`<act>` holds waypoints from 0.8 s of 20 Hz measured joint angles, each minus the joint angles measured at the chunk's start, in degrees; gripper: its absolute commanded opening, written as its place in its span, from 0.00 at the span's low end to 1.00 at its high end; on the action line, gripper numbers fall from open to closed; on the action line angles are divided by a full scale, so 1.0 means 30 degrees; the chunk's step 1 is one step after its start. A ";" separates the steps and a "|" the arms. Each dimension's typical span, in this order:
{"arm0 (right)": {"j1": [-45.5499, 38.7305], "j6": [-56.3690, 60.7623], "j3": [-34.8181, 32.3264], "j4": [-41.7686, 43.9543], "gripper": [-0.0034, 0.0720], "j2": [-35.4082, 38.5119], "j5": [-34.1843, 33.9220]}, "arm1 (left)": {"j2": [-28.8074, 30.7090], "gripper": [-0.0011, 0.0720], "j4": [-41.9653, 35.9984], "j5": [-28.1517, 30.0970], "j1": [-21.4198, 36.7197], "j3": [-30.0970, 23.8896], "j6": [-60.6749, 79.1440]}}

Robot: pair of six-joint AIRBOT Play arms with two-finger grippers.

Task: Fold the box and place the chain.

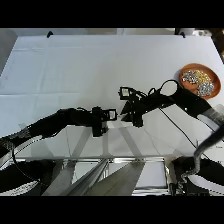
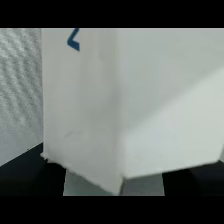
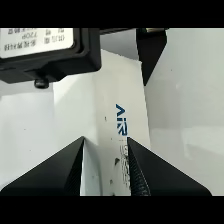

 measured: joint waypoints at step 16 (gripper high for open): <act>0.0911 -0.0051 -0.1610 -0.0102 0.33 0.1035 -0.2987 | 0.0000 0.21 -0.0007 -0.0029 0.0007 0.0000 -0.0015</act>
